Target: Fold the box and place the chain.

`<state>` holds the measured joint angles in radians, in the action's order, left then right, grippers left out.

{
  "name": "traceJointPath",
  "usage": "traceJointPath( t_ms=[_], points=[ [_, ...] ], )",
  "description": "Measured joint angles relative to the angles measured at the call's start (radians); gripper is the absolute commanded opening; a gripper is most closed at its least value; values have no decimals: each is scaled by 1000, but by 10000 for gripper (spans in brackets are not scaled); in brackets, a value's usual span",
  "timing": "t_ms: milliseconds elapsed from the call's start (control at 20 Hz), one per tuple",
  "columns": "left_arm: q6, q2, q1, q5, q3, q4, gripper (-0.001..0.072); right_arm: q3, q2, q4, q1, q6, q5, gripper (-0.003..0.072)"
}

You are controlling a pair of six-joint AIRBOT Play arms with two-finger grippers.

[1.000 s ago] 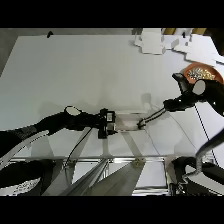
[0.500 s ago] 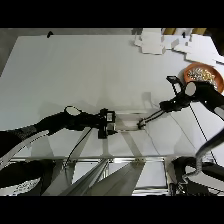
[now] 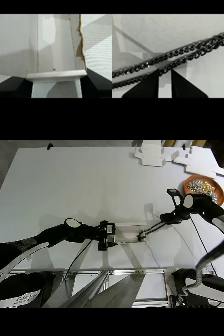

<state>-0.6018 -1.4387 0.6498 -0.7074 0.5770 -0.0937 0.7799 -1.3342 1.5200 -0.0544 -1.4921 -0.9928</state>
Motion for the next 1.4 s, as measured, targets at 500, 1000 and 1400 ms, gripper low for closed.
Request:
traceJointPath(
  t_ms=[500, 1000, 1400],
  points=[
    [0, 0, 0, 0, 0, 0, 207, -2, 269, -22, -103, 16, -146, 10],
    [0, 0, 0, 0, 0, 0, 207, -2, 636, -428, -217, 128, -276, 10],
    [0, 0, 0, 0, 0, 0, 207, -2, 673, -825, -231, 266, -215, 10]
  ],
)
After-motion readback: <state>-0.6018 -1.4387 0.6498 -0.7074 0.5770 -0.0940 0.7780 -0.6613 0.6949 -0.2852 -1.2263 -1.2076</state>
